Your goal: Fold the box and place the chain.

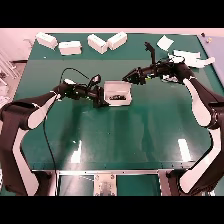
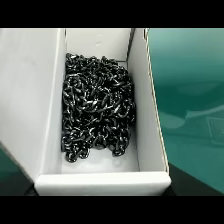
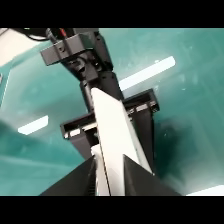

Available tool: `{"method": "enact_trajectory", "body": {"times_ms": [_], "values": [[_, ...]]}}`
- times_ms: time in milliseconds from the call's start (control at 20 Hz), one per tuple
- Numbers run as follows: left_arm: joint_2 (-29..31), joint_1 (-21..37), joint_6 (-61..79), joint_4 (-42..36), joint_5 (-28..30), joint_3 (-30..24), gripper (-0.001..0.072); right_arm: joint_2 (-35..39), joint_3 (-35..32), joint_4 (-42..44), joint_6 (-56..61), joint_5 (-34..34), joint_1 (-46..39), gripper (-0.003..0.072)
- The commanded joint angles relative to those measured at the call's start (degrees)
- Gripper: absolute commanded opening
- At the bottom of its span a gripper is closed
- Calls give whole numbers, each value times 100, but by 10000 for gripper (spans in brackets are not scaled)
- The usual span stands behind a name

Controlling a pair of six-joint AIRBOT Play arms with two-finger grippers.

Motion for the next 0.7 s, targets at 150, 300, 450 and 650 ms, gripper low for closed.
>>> {"method": "enact_trajectory", "body": {"times_ms": [150, 300, 450, 650], "values": [[2, 4, 2, 9, 17, 0, 534, 11, 114, -881, -168, -415, 275, 241], [4, 4, 2, 11, 37, 0, 534, 11, 422, -831, -164, -321, 289, 239], [2, 4, 2, 11, 44, 0, 534, 13, 992, -337, -164, 85, 243, 245], [2, 4, 0, 11, 44, 0, 534, 13, 1517, -190, -166, -490, 114, 246]]}}
